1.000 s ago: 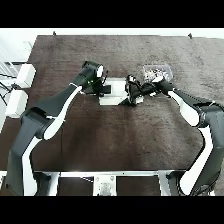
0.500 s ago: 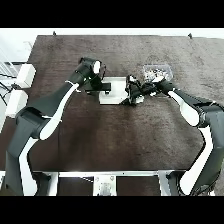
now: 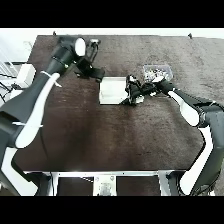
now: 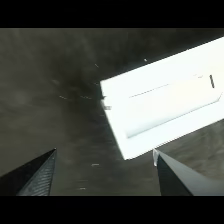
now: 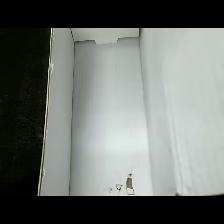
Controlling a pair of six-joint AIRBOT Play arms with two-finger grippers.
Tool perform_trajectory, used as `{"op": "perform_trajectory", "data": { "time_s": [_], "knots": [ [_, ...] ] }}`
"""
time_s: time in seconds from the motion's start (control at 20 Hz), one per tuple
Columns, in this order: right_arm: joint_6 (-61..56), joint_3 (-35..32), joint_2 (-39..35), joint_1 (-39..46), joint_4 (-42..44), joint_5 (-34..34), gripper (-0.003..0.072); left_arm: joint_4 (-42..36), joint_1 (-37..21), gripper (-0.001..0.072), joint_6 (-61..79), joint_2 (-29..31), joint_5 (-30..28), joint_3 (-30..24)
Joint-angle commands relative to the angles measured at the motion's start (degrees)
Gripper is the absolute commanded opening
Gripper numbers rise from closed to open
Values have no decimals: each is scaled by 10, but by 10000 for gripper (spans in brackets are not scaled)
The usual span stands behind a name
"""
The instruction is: Fold the box and place the chain.
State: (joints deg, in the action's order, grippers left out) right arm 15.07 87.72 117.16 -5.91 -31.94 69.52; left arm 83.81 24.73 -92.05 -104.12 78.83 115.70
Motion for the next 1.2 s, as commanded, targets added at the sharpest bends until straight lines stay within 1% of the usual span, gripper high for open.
{"op": "perform_trajectory", "data": {
  "time_s": [0.0,0.1,0.15,0.2,0.25,0.3,0.4,0.5,0.55,0.6,0.65,0.7,0.8,0.95,1.05,1.15],
  "knots": [
    [0,0,0,-1,0,0,557,-44,-35,702,148,30,-16,-2],
    [0,0,0,-1,0,0,557,-130,-54,701,303,30,-10,-10],
    [0,0,0,-1,0,0,557,-177,-65,702,353,30,-14,-21],
    [0,0,0,-1,0,0,557,-215,-77,702,411,30,-14,-33],
    [0,0,0,-1,0,0,557,-236,-88,702,465,30,-18,-47],
    [0,0,0,-1,0,0,557,-248,-99,703,496,30,-37,-61],
    [0,0,0,-1,0,0,557,-242,-111,703,512,30,-77,-79],
    [0,0,0,-1,0,0,557,-245,-111,702,512,30,-113,-80],
    [0,0,0,-1,0,0,557,-257,-110,703,510,30,-124,-80],
    [0,0,0,-1,0,0,556,-265,-110,703,532,29,-120,-82],
    [0,0,0,-1,0,0,557,-283,-110,703,591,29,-117,-94],
    [0,0,0,-1,0,0,556,-307,-112,704,668,29,-116,-116],
    [0,0,0,-1,0,0,557,-342,-116,716,769,29,-119,-165],
    [0,0,0,-1,0,0,557,-369,-118,720,845,29,-183,-238],
    [0,0,0,-1,0,0,557,-401,-120,720,886,25,-227,-280],
    [0,0,0,-1,0,0,557,-435,-125,720,927,7,-215,-292]
  ]
}}
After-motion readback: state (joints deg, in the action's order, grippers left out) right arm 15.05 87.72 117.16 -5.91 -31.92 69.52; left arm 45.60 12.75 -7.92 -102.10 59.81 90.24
